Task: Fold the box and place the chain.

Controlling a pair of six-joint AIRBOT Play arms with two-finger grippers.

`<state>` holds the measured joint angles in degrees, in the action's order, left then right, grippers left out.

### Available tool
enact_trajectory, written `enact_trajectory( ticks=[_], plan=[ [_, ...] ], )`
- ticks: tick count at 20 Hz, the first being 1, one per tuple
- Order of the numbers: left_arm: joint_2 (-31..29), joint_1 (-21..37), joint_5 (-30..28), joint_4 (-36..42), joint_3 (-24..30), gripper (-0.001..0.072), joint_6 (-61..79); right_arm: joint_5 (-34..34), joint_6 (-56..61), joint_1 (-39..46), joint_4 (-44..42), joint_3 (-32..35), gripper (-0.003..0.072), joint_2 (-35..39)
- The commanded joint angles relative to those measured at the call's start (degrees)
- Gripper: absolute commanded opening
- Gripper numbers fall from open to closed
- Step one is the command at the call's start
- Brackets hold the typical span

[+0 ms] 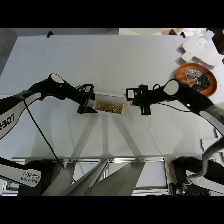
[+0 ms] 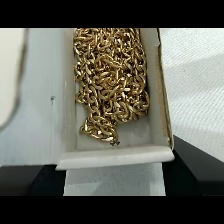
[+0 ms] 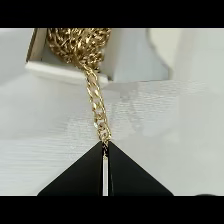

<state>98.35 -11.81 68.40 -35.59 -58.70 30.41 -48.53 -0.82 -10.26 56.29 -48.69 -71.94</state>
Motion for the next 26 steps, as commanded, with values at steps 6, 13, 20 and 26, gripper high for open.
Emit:
enact_trajectory(
  ticks=[6,13,20,26],
  plan=[
    [0.0,0.0,0.0,0.0,0.0,0.0208,0.0,2.5,3.6,-6.1,-15.9,-0.4,0.0008,6.1],
    [0.0,0.0,0.0,0.0,0.0,0.0208,0.0,22.1,3.7,-15.0,-19.5,-0.4,0.0009,3.7],
    [0.0,0.0,0.0,0.0,0.0,0.0208,0.0,19.9,4.1,-16.1,-19.1,-1.3,0.0135,1.7],
    [0.0,0.0,0.0,0.0,0.0,0.0208,0.0,14.7,30.7,-13.0,-9.3,-12.8,0.0179,-1.2]
  ],
)
